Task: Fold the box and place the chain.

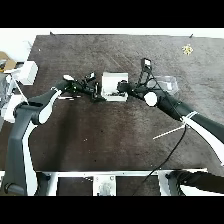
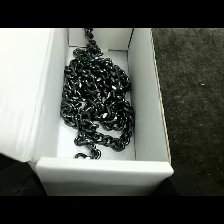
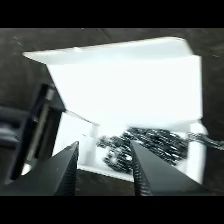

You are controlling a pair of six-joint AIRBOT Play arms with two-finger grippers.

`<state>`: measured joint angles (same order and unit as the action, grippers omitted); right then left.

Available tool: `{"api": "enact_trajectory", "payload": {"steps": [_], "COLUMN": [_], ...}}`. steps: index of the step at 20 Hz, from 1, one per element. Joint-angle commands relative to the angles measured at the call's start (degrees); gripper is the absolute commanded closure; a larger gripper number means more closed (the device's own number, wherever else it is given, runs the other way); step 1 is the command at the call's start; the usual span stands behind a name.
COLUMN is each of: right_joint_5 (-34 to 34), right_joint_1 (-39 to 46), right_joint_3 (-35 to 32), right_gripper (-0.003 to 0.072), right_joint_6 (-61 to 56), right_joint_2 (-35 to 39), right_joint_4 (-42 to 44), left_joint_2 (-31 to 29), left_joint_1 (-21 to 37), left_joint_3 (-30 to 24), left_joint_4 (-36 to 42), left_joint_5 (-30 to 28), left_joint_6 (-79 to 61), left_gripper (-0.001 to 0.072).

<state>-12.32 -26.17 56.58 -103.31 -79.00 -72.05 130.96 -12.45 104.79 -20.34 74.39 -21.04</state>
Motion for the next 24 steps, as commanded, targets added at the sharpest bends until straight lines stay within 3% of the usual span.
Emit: {"api": "enact_trajectory", "payload": {"steps": [1, 4, 8, 12, 17, 18, 20, 21, 24], "right_joint_5": [-9.9, -12.5, -9.2, -3.1, -2.1, -1.3, 1.3, 1.6, -0.2], "right_joint_1": [5.3, 13.5, 20.3, 20.1, 17.9, 17.9, 17.8, 17.7, 16.4], "right_joint_3": [-0.8, -4.1, -7.2, -4.9, 0.1, 0.4, 0.3, 0.3, 0.3], "right_gripper": [0.0311, 0.0311, 0.0312, 0.0312, 0.0318, 0.0474, 0.0628, 0.0665, 0.068], "right_joint_6": [-0.5, -0.9, -3.5, -2.9, -3.1, -3.1, -3.1, -3.0, -3.0], "right_joint_2": [3.0, 3.8, 0.6, -6.8, -13.2, -13.7, -13.5, -12.9, -9.4], "right_joint_4": [-5.5, -6.6, -5.5, 1.3, 2.1, 2.5, 3.1, 3.1, 2.3], "left_joint_2": [0.0, 0.0, 0.0, 0.0, 0.0, 0.0, 0.0, 0.0, 0.0], "left_joint_1": [0.0, 0.0, 0.0, 0.0, 0.0, 0.0, 0.0, 0.0, 0.0], "left_joint_3": [0.0, 0.0, 0.0, 0.0, 0.0, 0.0, 0.0, 0.0, 0.0], "left_joint_4": [0.0, 0.0, 0.0, 0.0, 0.0, 0.0, 0.0, 0.0, 0.0], "left_joint_5": [0.0, 0.0, 0.0, 0.0, 0.0, 0.0, 0.0, 0.0, 0.0], "left_joint_6": [0.0, 0.0, 0.0, 0.0, 0.0, 0.0, 0.0, 0.0, 0.0], "left_gripper": [0.0357, 0.0358, 0.0357, 0.0357, 0.0358, 0.0358, 0.0358, 0.0358, 0.0358]}}
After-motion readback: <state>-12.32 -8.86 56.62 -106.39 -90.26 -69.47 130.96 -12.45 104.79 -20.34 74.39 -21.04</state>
